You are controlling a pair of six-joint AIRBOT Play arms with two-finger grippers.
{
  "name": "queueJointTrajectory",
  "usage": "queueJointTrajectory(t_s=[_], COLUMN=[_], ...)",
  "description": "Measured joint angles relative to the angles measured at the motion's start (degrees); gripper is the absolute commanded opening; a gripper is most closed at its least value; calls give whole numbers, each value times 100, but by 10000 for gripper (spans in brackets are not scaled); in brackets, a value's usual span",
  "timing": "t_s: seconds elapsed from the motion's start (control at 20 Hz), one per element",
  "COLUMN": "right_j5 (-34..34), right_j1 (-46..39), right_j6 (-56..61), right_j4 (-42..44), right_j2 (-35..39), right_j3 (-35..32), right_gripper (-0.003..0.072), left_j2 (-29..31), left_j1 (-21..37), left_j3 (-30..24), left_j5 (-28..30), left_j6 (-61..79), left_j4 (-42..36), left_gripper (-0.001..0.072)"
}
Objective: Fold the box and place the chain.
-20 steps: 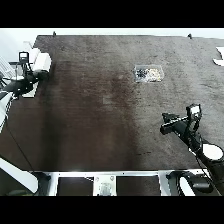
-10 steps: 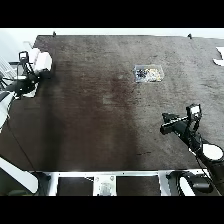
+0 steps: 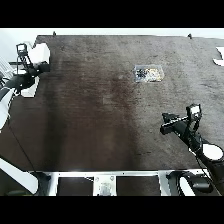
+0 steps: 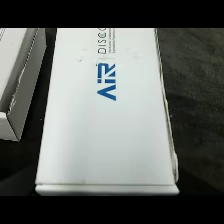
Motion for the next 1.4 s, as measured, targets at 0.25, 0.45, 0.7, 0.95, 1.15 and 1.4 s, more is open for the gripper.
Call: queueJointTrajectory(t_s=[0.25,0.45,0.7,0.95,1.15,1.4], right_j5=[0,0,0,0,2,2], right_j1=[0,0,0,0,0,0], right_j6=[0,0,0,0,0,0], right_j4=[2,0,0,0,0,0], right_j2=[0,0,0,0,0,0], right_j3=[0,0,0,0,0,0], right_gripper=[0,0,0,0,0,0], left_j2=[17,17,-33,-122,-138,-144], left_j1=[-227,-313,-323,-334,-337,-280], left_j3=[-129,-238,-278,-284,-284,-284], left_j5=[201,413,601,643,651,645], left_j6=[22,-68,-109,-146,-149,-151], left_j4=[374,538,625,638,645,658], left_gripper=[17,17,17,18,291,436])
